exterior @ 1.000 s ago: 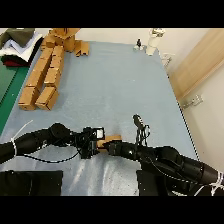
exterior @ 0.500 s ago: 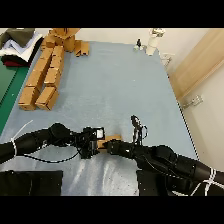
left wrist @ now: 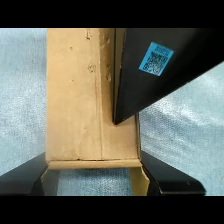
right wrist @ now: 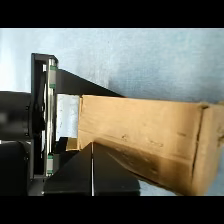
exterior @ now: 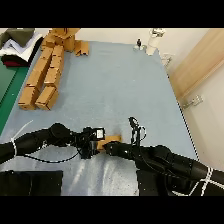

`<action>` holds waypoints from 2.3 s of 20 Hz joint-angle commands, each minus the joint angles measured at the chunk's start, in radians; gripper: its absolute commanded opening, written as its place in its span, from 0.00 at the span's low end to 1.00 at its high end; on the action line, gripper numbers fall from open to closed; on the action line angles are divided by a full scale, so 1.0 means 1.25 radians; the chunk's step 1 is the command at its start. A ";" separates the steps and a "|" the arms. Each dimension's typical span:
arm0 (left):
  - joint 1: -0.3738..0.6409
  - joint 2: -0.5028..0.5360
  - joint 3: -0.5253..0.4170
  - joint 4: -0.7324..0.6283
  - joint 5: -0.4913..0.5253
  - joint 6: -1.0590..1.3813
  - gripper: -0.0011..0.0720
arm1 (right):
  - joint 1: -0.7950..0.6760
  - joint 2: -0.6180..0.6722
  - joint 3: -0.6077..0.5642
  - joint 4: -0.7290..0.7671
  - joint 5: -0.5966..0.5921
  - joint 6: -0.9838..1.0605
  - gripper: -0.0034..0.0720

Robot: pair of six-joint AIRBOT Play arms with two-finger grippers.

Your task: Fold the box.

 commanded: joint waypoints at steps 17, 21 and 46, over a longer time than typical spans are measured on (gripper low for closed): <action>0.000 0.000 0.001 0.000 0.000 0.000 0.72 | -0.129 0.214 0.075 -0.398 -0.429 0.075 0.05; 0.000 0.000 0.001 0.000 0.000 0.000 0.72 | -0.209 0.217 0.138 -0.544 -0.623 0.074 0.05; 0.002 0.034 0.013 -0.009 0.022 -0.071 0.72 | -0.241 0.217 0.142 -0.554 -0.608 0.311 0.05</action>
